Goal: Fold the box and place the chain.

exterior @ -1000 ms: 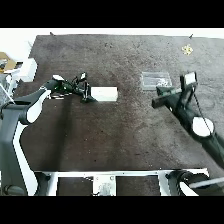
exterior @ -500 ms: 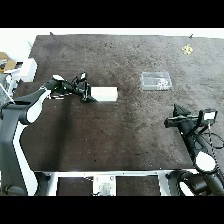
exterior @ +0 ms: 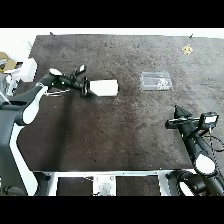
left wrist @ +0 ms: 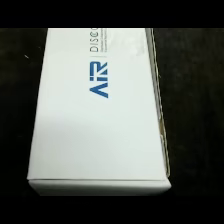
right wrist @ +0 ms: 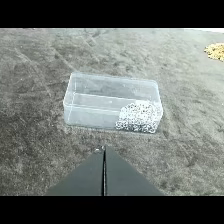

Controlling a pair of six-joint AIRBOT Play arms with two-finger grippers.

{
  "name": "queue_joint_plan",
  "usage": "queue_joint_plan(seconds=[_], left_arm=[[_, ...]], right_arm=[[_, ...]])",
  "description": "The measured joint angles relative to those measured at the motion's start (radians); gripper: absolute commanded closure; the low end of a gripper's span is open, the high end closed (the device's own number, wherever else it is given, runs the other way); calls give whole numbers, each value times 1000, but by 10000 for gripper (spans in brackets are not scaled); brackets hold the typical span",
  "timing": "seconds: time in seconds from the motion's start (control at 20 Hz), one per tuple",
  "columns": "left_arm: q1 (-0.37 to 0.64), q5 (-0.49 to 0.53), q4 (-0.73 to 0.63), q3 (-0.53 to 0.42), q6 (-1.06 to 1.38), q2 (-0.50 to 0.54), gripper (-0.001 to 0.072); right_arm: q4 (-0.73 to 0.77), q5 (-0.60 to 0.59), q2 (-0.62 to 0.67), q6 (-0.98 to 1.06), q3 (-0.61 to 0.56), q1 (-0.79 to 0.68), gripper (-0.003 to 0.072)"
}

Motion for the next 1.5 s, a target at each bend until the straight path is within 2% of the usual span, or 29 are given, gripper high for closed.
queue_joint_plan(seconds=[0.3,0.5,0.65,0.85,0.95,1.1,1.25,1.5], left_arm=[[48,246,-8,15,-306,251,704],[129,438,55,-46,-520,442,704],[215,573,156,-183,-671,605,704],[375,716,231,-484,-781,824,704],[465,759,245,-627,-803,900,703],[584,778,273,-787,-815,952,703],[651,820,338,-894,-821,965,704],[683,874,397,-962,-841,905,702]], right_arm=[[0,0,1,0,0,0,685],[0,0,1,0,0,0,685],[0,0,1,0,0,0,685],[-1,-1,1,0,0,0,685],[-1,0,1,0,0,0,685],[0,0,1,0,0,0,685],[0,0,1,0,0,0,685],[0,0,1,0,0,0,685]])
